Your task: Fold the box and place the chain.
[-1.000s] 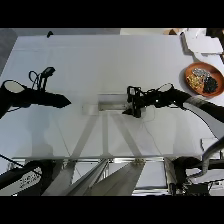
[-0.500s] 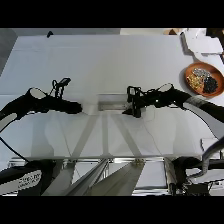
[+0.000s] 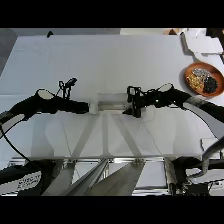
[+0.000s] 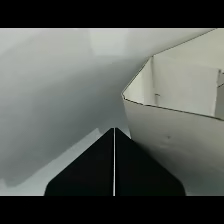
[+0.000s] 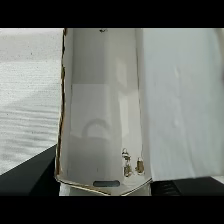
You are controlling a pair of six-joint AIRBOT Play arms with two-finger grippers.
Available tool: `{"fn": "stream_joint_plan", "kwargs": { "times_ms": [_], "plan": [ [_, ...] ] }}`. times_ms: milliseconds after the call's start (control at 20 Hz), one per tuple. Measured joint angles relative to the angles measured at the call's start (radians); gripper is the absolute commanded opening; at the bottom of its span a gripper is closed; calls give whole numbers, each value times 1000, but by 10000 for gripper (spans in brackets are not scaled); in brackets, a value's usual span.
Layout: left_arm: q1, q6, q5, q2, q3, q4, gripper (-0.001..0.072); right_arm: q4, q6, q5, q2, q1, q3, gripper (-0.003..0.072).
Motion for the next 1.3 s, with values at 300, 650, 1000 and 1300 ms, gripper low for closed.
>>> {"fn": "stream_joint_plan", "kwargs": {
  "times_ms": [300, 650, 1000, 1300],
  "plan": [
    [-7, 1, -4, 17, 0, -85, 299, 0, 0, 0, 0, 0, 0, 466],
    [-13, 4, -3, 45, 0, -171, 337, 0, 0, 0, 0, 0, 0, 466],
    [-27, 4, -9, 48, 0, -214, 336, -1, 0, -1, 0, 0, 0, 466],
    [-28, 4, -32, 48, 0, -216, 335, -1, 0, 1, 0, 0, 0, 466]
  ]
}}
